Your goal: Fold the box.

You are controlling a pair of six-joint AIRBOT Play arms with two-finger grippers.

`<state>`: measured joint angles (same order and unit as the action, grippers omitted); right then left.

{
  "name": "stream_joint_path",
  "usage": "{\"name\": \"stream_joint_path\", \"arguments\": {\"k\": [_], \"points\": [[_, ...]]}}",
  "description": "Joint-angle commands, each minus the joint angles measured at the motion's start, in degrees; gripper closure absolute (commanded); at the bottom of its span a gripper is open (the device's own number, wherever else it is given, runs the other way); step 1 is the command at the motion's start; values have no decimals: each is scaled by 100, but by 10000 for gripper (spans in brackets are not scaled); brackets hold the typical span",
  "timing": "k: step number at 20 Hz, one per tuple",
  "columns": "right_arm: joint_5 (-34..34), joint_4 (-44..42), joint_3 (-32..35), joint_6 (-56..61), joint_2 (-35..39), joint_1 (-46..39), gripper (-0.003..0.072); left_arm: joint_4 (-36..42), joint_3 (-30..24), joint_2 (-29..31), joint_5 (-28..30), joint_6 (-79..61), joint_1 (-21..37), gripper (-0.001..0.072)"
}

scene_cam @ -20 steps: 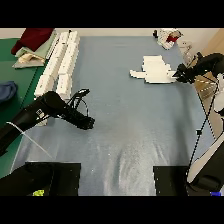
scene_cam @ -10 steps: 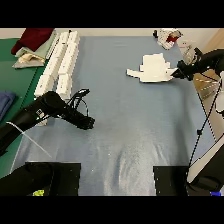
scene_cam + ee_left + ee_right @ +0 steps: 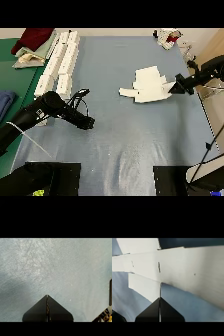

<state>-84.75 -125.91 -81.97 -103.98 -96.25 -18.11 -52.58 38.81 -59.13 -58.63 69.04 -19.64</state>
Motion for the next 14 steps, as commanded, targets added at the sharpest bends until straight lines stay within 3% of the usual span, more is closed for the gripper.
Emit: {"name": "stream_joint_path", "arguments": {"k": [1, 5, 9, 11, 14], "points": [[520, 743, 1982, -151, 1440, 37, 690, 0, -2, -2, 2, -2, -2, 700], [1176, 1281, 3508, -155, 2625, 37, 690, 0, -2, -2, 2, 0, -2, 700], [1405, 1270, 3759, -212, 2763, 37, 664, 0, -2, -2, 2, 0, -2, 700], [1397, 1209, 3689, -205, 2765, 37, 268, 0, 0, -2, 2, -2, -2, 699], [1165, 1279, 3226, 22, 2778, -13, 241, 0, -2, -2, 0, 0, -2, 700]]}}
